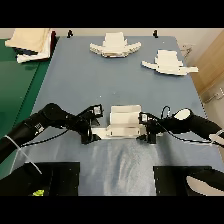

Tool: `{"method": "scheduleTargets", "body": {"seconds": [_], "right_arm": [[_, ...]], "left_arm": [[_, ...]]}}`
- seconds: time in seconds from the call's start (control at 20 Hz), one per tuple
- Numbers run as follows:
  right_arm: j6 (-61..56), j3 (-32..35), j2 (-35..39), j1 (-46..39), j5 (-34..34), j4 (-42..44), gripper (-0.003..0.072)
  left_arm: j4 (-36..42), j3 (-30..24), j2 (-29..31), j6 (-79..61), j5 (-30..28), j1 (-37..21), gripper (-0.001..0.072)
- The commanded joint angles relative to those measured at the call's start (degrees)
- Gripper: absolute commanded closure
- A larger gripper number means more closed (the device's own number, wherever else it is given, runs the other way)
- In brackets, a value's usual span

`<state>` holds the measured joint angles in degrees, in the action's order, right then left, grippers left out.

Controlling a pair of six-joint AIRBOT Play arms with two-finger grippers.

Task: Fold the box.

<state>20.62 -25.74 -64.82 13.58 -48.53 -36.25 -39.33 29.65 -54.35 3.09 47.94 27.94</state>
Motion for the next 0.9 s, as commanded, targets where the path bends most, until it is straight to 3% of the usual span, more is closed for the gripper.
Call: {"method": "scheduleTargets", "body": {"seconds": [0.0, 0.3, 0.35, 0.45, 0.5, 0.6, 0.65, 0.85], "right_arm": [[-0.02, -0.02, 0.02, 0.0, 0.0, 0.02, 0.0083], [-0.02, -0.02, 0.02, 0.0, 0.0, 0.02, 0.0083], [-0.02, -0.02, 0.02, 0.0, 0.0, 0.02, 0.0083], [-0.02, -0.02, 0.02, 0.0, 0.0, 0.02, 0.0082], [0.0, -0.02, 0.02, 0.0, 0.0, 0.02, 0.0083], [-0.02, -0.02, 0.02, 0.0, 0.0, 0.02, 0.0083], [0.0, -0.02, 0.02, 0.0, 0.0, 0.02, 0.0083], [-0.02, -0.02, 0.02, 0.0, 0.0, 0.02, 0.0083]], "left_arm": [[7.76, -1.84, -4.0, -11.13, -5.92, 1.42, 0.0014], [10.19, 0.63, -10.27, -15.85, -7.32, 1.88, 0.0015], [10.62, 0.92, -10.86, -15.96, -7.23, 2.36, 0.0053], [13.49, 1.14, -11.47, -18.1, -7.04, 3.89, 0.0436], [14.78, 1.14, -11.5, -19.43, -7.61, 4.37, 0.0495], [16.7, 1.14, -11.8, -19.65, -9.44, 4.98, 0.0509], [16.74, 1.18, -12.02, -19.65, -9.46, 5.22, 0.0615], [21.22, 1.18, -12.55, -20.33, -10.84, 6.64, 0.0615]]}}
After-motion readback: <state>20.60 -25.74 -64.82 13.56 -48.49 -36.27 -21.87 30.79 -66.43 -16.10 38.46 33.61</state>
